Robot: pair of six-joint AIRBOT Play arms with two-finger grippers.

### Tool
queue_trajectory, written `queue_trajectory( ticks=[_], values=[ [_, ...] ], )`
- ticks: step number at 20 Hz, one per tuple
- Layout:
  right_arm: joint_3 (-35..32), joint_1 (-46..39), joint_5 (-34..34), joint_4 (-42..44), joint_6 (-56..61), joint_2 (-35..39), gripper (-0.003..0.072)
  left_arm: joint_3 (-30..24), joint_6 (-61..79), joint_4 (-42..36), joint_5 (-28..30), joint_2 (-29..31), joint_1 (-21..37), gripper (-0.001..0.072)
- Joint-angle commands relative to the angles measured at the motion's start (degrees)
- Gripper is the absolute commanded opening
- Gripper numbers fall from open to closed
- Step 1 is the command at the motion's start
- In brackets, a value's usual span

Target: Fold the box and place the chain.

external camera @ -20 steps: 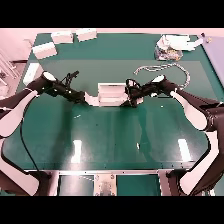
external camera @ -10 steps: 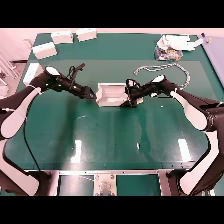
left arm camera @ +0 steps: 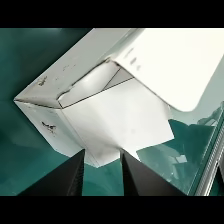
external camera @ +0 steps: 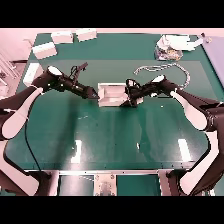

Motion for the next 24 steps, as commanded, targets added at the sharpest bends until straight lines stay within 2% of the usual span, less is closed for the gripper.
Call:
queue_trajectory(
  ticks=[1, 15, 24],
  values=[
    [0.00, 0.02, 0.02, 0.00, 0.00, 0.04, 0.0581, 0.07, 0.17, 1.18, 0.76, -0.04, -0.20, 0.0279],
    [0.00, 0.02, 0.02, 0.00, 0.00, 0.04, 0.0580, 0.07, -1.86, 0.81, 2.60, 0.00, -0.26, 0.0280],
    [0.00, 0.02, 0.02, 0.00, 0.00, 0.04, 0.0580, 0.90, -7.93, 0.87, 7.96, 1.44, -0.61, 0.0280]
  ],
)
